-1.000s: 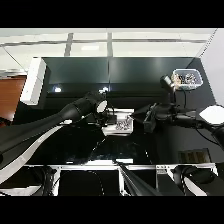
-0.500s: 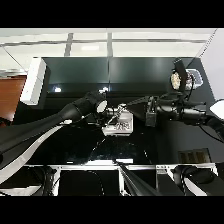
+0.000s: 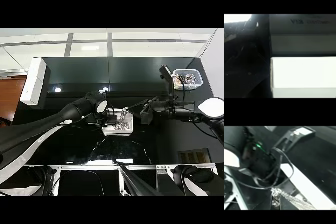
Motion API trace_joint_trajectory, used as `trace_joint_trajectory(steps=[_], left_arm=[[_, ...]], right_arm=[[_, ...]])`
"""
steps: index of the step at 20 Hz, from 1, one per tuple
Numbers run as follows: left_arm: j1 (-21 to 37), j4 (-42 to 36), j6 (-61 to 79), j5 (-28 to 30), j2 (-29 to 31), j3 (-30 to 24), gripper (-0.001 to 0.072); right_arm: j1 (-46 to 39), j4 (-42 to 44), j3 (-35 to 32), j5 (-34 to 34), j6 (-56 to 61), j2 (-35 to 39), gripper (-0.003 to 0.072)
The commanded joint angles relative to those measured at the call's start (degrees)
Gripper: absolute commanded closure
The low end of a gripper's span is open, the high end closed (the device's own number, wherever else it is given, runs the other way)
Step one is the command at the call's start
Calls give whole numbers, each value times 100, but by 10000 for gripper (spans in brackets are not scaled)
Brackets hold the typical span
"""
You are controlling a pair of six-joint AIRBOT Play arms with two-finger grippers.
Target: Fold the box and place the chain.
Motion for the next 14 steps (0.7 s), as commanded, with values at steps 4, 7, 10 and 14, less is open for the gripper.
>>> trace_joint_trajectory(steps=[4, 7, 10, 14], left_arm=[[0, 0, 2, 28, -2, 4, 679], [0, -4, 2, 144, 0, 7, 678], [-4, -151, -267, 389, 0, 7, 679], [-24, -129, -551, 387, 26, 33, 408]], right_arm=[[-66, -1051, -173, -105, 378, -109, 353], [-693, -1346, -173, -61, 372, -63, 354], [-1390, -1355, -173, 282, 323, -63, 354], [-1832, -1635, -173, 415, 243, -63, 354]])
